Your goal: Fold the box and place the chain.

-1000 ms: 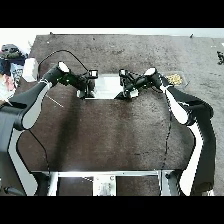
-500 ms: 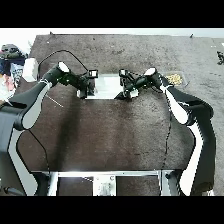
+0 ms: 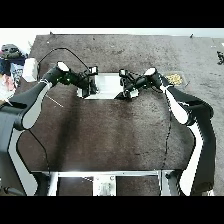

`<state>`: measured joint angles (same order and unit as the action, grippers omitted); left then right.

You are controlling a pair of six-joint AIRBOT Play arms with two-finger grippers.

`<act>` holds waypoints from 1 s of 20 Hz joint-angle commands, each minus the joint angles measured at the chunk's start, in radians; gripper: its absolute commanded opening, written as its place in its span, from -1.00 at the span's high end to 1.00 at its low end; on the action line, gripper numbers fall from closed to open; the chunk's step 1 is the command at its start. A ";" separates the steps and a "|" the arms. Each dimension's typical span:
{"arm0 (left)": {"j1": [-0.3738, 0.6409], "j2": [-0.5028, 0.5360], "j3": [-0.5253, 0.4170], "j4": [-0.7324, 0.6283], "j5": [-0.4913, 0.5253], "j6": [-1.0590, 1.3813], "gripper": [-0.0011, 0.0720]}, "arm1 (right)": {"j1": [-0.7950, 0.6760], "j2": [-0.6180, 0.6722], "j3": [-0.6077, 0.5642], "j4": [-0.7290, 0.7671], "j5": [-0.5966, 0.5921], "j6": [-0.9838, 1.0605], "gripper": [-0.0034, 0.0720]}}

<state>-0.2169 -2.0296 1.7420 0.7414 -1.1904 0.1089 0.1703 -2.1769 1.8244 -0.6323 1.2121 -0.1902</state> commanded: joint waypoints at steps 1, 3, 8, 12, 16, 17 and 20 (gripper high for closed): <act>0.000 -0.009 0.000 -0.017 -0.009 0.008 0.30 | 0.000 -0.001 0.000 0.000 0.000 0.000 -0.44; 0.000 -0.021 0.000 -0.018 -0.017 0.009 0.30 | 0.000 -0.001 0.000 0.000 0.000 0.000 -0.44; 0.000 -0.023 0.000 -0.050 -0.023 0.009 -0.05 | 0.000 -0.001 0.000 0.000 0.000 0.000 -0.44; 0.000 -0.023 0.000 -0.046 -0.022 0.009 -0.78 | 0.000 -0.001 0.000 0.000 0.000 0.000 -0.44; 0.000 -0.023 0.000 -0.046 -0.020 0.004 -0.78 | 0.000 -0.001 0.000 0.000 0.000 0.000 -0.44; 0.001 -0.023 0.000 -0.046 -0.021 0.004 -0.77 | 0.000 -0.001 0.000 0.000 0.000 0.000 -0.44; 0.016 -0.023 0.000 -0.033 -0.022 -0.006 0.10 | 0.000 -0.001 0.000 0.000 0.000 0.000 -0.44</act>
